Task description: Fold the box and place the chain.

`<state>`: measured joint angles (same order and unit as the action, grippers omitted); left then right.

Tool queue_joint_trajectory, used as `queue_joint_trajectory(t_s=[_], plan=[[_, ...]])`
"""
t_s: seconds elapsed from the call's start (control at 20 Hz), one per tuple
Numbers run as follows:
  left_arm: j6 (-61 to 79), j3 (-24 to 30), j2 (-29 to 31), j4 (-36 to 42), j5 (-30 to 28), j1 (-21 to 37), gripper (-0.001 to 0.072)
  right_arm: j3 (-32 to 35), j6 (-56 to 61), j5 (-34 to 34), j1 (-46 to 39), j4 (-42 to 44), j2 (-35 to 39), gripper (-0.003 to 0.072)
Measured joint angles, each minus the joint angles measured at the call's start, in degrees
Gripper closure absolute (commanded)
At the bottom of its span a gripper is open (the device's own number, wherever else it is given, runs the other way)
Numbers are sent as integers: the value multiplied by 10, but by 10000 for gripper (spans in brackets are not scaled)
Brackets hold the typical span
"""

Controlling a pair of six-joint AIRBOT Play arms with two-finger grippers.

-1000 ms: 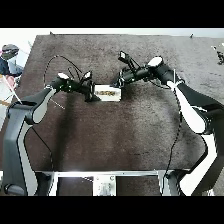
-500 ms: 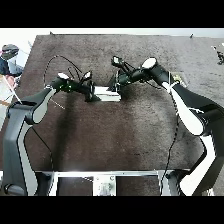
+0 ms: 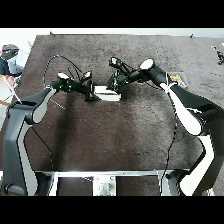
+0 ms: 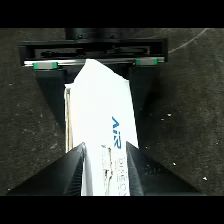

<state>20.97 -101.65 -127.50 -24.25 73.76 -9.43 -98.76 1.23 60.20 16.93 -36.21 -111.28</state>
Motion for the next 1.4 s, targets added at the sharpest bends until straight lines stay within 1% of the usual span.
queue_joint_trajectory(t_s=[0.25,0.55,1.0,1.05,1.1,1.4], plan=[[0,0,0,1,0,0,254,0,0,-6,0,-3,0,414],[0,0,0,2,1,0,255,1,23,3,0,-41,-5,414],[2,0,0,2,4,-1,255,1,55,54,2,-62,-9,410],[2,0,0,2,5,-1,255,1,57,58,2,-63,-10,321],[3,0,0,2,5,-1,255,2,58,66,2,-64,-12,259],[2,1,0,2,5,-1,255,2,65,82,2,-67,-16,257]])
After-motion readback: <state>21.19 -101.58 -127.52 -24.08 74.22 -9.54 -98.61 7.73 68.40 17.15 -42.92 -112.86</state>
